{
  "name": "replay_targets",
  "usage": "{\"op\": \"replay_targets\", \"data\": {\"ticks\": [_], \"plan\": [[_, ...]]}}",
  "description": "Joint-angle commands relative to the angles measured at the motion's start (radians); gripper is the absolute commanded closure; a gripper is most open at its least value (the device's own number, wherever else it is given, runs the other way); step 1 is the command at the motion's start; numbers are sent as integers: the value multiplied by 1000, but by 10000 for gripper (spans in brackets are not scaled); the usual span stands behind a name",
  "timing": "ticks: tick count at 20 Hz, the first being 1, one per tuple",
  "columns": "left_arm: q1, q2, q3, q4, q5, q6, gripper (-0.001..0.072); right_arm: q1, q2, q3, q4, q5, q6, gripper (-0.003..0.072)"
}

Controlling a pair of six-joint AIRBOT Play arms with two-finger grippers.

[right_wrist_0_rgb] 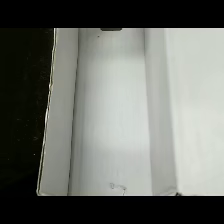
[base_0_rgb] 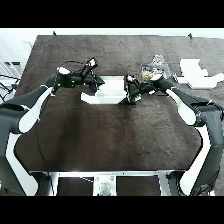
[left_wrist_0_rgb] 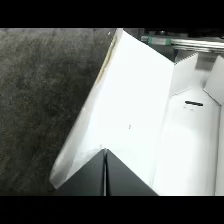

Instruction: Fold the box and place the chain.

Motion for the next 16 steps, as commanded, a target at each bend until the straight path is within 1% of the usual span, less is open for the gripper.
{"op": "replay_targets", "data": {"ticks": [1, 4, 9, 12, 14, 15, 16], "plan": [[0, -32, 6, 6, 0, -13, 696, 0, -1, 0, 0, 0, 0, 93], [0, -40, 6, 39, 0, -24, 696, 0, -1, 0, 0, 0, 0, 93], [0, -39, 7, 48, -17, -23, 692, 0, -1, 0, 0, 0, 0, 93], [11, -8, 10, 50, -26, -19, 691, 0, -1, 0, 0, 0, 0, 93], [41, 40, 10, 61, -69, -19, 690, 0, -1, 0, 0, 0, 0, 93], [59, 64, 20, 82, -120, -24, 690, 0, -1, 0, 0, 0, 0, 93], [73, 85, 29, 133, -177, -28, 685, 0, -1, 0, 0, 0, 0, 93]]}}
